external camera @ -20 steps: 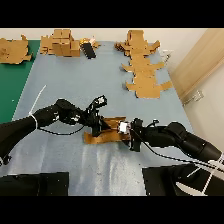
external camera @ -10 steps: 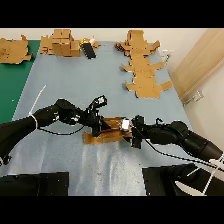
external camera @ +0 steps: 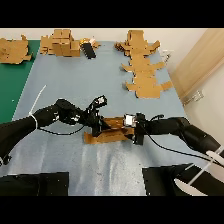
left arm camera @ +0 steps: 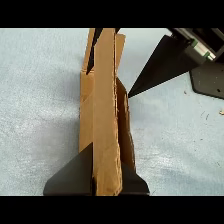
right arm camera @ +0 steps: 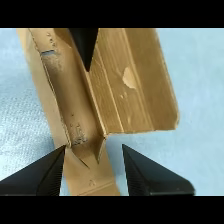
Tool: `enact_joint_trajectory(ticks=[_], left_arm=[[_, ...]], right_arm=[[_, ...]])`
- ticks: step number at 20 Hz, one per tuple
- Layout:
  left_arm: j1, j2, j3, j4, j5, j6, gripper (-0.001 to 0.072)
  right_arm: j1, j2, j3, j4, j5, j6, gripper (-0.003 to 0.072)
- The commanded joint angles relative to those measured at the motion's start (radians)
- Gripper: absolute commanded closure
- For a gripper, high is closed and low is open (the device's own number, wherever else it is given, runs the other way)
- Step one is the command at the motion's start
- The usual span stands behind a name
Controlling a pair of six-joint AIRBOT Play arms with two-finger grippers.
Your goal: Fold the box.
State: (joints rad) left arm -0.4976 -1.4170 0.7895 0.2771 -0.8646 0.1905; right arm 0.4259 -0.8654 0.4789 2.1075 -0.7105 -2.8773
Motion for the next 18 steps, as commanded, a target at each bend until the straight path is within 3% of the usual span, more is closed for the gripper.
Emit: enact_joint_trajectory(ticks=[1, 4, 7, 18], left_arm=[[0.000, 0.000, 0.000, 0.000, 0.000, 0.000, 0.0696], [0.000, 0.000, 0.000, 0.000, 0.000, 0.000, 0.0696], [0.000, 0.000, 0.000, 0.000, 0.000, 0.000, 0.0696], [0.000, 0.000, 0.000, 0.000, 0.000, 0.000, 0.0696]], right_arm=[[-0.046, -0.108, 0.072, 0.095, -0.112, -0.132, 0.0119], [-0.046, -0.220, 0.133, 0.087, -0.193, -0.132, 0.0119], [-0.046, -0.287, 0.159, 0.087, -0.196, -0.132, 0.0119], [-0.045, -0.289, 0.159, 0.065, -0.196, -0.115, 0.0120]])
